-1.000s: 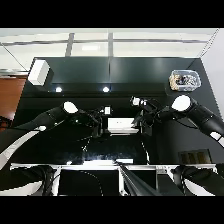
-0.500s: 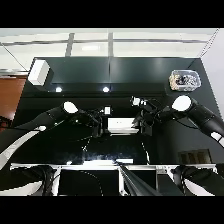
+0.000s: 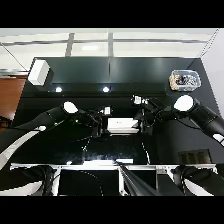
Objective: Fold the box and place the chain.
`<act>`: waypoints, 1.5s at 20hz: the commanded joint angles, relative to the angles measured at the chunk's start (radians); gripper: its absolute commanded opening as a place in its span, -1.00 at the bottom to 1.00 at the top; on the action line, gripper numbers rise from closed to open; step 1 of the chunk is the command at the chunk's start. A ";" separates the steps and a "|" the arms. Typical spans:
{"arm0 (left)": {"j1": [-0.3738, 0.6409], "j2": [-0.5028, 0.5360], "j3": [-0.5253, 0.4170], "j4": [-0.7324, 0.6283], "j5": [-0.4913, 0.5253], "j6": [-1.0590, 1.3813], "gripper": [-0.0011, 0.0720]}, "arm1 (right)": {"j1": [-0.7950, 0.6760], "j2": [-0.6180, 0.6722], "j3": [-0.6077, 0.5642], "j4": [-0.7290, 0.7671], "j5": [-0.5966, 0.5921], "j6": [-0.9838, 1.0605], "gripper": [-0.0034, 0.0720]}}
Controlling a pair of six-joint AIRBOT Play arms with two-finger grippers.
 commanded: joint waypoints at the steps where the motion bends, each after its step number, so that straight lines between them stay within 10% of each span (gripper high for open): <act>1: 0.000 0.000 0.000 0.000 0.001 -0.002 0.22 | 0.000 0.003 0.002 0.026 0.000 0.012 0.11; 6: 0.000 0.000 0.000 0.000 0.001 -0.002 0.22 | -0.054 0.013 0.022 0.215 0.097 0.269 0.06; 7: 0.000 0.000 0.000 0.000 0.001 -0.002 0.22 | -0.088 0.013 0.022 0.247 0.131 0.388 -0.06; 8: 0.000 0.000 0.000 0.000 0.001 -0.002 0.22 | -0.117 0.013 0.021 0.255 0.155 0.524 -0.77; 9: 0.000 0.000 0.000 0.000 0.001 -0.002 0.22 | -0.134 0.013 0.012 0.253 0.158 0.689 -0.86; 14: 0.000 0.000 0.000 0.000 0.001 -0.002 0.22 | -0.086 0.003 -0.066 0.319 0.047 1.086 -0.86; 30: 0.000 0.000 0.000 0.000 0.002 -0.002 0.22 | 0.051 -0.111 -0.102 0.262 -0.123 1.195 -0.86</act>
